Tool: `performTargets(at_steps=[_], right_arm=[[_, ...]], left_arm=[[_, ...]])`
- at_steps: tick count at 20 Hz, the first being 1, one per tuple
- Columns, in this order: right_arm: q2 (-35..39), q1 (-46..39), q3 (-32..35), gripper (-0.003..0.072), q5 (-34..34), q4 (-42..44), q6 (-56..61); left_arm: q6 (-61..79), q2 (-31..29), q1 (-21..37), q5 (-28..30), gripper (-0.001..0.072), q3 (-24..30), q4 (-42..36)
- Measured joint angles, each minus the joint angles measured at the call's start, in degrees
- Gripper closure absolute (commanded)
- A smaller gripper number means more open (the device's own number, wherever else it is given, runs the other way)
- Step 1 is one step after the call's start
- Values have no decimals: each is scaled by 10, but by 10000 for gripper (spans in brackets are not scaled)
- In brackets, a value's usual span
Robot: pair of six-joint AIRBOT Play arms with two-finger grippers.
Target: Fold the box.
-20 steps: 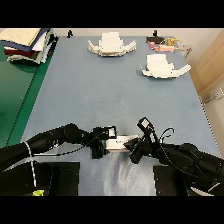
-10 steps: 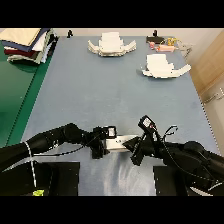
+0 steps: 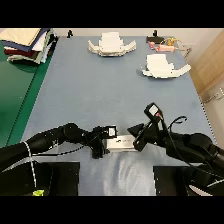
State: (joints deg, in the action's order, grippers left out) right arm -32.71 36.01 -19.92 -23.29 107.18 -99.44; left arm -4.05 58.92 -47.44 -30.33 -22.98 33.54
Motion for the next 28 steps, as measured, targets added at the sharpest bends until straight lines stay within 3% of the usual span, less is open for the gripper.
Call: performTargets(at_steps=[3,6,11,15,18,23,28], right_arm=[[-12,-68,-43,683,-47,-111,112],[-29,-134,-88,683,-91,-192,192],[-61,-194,-125,683,-119,-243,257],[-108,-206,-133,683,-123,-245,273],[-146,-209,-134,682,-122,-226,277],[-179,-209,-135,683,-117,-197,280],[-186,-209,-135,683,-113,-189,281]], left_arm=[[-41,-19,18,0,322,-9,13],[-139,-47,87,-5,322,-21,78],[-258,-46,312,-7,322,-84,182],[-286,56,492,-10,322,-215,209],[-300,168,569,-21,322,-340,216],[-334,333,613,-27,322,-523,219],[-366,433,621,-37,322,-621,220]])
